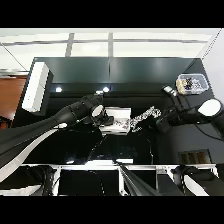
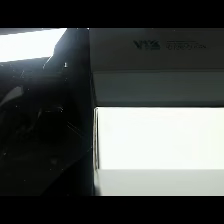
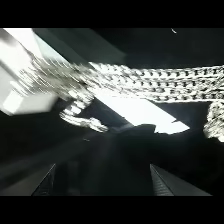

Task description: Fold the box and place the chain.

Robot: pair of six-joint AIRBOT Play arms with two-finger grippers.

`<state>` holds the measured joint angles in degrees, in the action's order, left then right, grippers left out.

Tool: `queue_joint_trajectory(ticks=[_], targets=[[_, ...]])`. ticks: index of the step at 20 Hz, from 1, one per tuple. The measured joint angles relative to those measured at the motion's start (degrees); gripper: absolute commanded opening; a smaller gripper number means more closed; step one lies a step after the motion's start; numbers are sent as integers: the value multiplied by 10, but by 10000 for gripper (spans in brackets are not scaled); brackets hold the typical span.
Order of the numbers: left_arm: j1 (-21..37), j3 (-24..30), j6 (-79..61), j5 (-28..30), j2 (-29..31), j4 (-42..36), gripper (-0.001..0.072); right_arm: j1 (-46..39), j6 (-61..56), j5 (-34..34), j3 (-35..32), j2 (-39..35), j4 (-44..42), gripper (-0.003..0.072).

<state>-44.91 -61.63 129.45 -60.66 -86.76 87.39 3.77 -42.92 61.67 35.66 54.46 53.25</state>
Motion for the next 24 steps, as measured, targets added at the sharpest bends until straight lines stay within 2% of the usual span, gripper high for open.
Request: queue_joint_trajectory(ticks=[2,5,9,15,20,24], targets=[[0,0,0,0,0,0,33,12,125,-48,-23,2,4,705],[0,0,0,0,0,0,33,22,289,-109,-36,34,-48,706],[0,0,0,1,0,0,33,27,423,-149,-23,99,-100,706],[0,0,0,1,0,0,32,30,483,-170,7,156,-108,706],[0,0,0,2,0,0,33,40,492,-156,12,172,-79,706],[0,0,0,2,0,0,32,59,495,-173,13,183,-74,706]])
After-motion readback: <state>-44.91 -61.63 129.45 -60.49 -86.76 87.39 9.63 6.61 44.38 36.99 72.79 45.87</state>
